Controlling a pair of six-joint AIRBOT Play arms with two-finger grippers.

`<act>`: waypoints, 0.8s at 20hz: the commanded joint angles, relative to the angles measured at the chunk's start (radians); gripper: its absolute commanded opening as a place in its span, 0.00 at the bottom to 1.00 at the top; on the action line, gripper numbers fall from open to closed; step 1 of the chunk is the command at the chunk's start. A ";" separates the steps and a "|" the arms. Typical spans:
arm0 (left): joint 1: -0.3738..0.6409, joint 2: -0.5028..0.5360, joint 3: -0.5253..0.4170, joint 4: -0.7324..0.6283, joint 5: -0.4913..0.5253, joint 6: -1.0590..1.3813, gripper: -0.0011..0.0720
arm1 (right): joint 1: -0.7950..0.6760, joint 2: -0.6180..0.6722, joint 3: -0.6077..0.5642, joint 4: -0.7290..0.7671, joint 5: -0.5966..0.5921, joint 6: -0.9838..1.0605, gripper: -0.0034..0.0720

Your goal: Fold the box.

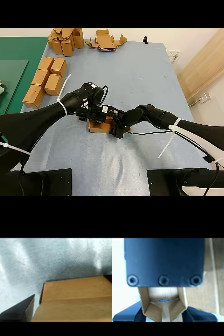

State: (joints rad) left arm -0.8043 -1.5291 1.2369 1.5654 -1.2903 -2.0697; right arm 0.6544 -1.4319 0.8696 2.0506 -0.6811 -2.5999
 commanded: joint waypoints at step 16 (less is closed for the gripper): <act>0.002 0.019 -0.090 -0.099 0.124 -0.033 0.05 | 0.000 0.000 0.000 0.000 -0.013 0.000 0.06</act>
